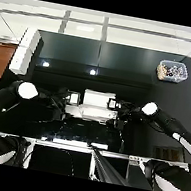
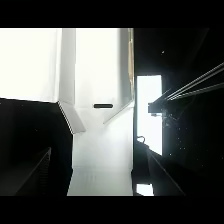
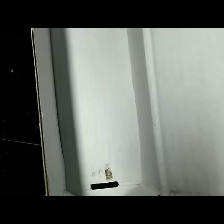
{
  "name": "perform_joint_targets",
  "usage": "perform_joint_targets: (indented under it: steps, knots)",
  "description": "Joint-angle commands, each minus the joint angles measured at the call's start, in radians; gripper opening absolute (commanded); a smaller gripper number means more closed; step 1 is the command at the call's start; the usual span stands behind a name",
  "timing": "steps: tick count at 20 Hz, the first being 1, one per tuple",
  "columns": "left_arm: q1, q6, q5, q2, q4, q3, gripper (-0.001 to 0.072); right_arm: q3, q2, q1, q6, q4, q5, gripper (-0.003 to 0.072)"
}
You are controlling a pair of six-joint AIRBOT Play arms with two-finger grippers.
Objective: Fold the box and place the chain.
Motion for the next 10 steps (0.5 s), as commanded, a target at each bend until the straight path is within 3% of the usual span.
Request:
perform_joint_targets:
  steps: [1,5,10]
  knots:
    - [-0.022,-0.165,0.112,-0.076,0.005,0.000,0.0688,0.000,0.000,0.000,0.000,0.000,0.000,0.0179]
    - [-0.039,-0.175,0.139,-0.136,-0.034,0.000,0.0622,0.000,0.000,0.000,0.000,0.000,0.000,0.0180]
    - [-0.081,-0.095,0.139,-0.142,-0.036,0.003,0.0620,0.000,0.000,0.000,0.000,0.000,0.000,0.0180]
